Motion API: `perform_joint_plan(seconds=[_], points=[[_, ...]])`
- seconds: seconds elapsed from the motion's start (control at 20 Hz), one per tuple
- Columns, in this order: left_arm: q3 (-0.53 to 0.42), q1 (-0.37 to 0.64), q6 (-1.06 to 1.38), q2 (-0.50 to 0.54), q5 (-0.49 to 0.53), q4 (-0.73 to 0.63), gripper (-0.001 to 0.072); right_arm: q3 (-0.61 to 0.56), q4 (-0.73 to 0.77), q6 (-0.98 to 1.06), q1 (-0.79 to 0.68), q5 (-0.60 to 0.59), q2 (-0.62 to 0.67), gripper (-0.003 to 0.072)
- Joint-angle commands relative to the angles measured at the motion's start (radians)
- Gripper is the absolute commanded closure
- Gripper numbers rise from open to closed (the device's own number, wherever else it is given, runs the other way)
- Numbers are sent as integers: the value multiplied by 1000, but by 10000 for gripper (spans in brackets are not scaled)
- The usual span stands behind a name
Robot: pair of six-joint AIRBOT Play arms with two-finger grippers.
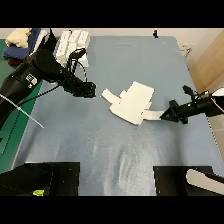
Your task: Fold the box.
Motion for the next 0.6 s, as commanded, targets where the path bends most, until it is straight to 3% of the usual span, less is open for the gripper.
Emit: perform_joint_plan(seconds=[0.0, 0.05, 0.1, 0.3, 0.55], points=[[1, 22, 31, 0, -22, -1, 419, -169, -30, 81, 37, -130, 150, 616], [1, 37, 31, 0, -28, -1, 420, -180, -32, 85, 37, -163, 156, 406], [1, 51, 31, 0, -34, -2, 420, -181, -35, 87, 37, -185, 152, 286], [1, 97, 32, 0, -50, -5, 420, -181, -35, 90, 37, -303, 124, 284], [1, 107, 31, 0, -48, -7, 419, -181, -9, 55, 38, -304, 90, 286]])
